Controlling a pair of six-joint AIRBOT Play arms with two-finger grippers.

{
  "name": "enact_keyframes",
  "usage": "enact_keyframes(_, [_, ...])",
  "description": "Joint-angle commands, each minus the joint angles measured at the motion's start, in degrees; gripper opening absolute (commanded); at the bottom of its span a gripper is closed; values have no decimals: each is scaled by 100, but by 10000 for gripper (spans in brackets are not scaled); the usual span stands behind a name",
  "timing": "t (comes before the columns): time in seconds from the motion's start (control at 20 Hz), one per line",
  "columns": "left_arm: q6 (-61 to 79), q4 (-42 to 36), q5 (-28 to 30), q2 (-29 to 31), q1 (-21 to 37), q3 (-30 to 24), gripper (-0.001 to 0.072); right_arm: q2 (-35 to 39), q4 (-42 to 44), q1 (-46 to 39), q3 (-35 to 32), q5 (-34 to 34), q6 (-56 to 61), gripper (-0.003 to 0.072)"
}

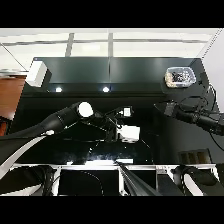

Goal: Fold the box and place the chain.

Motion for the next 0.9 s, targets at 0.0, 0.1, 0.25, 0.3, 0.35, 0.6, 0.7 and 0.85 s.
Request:
enact_keyframes(0.0, [-4,57,-35,-4,-2,28,714,2,0,0,0,2,-2,47])
enact_keyframes(0.1, [-7,131,-57,-4,-2,94,714,2,0,0,0,2,-2,47])
enact_keyframes(0.25, [-7,138,-50,-4,-2,170,714,2,0,0,0,4,-2,47])
enact_keyframes(0.3, [-7,170,-50,-7,-2,168,714,2,0,0,0,4,-2,47])
enact_keyframes(0.35, [-22,284,-52,-11,-4,168,714,2,0,0,0,4,-2,47])
enact_keyframes(0.6, [-37,227,-52,0,-2,170,713,2,0,0,0,7,-2,47])
enact_keyframes(0.7, [-50,219,-57,33,-2,177,713,2,0,0,0,15,-2,47])
enact_keyframes(0.85, [-201,223,-61,59,-2,181,714,2,-2,0,0,37,-2,47])
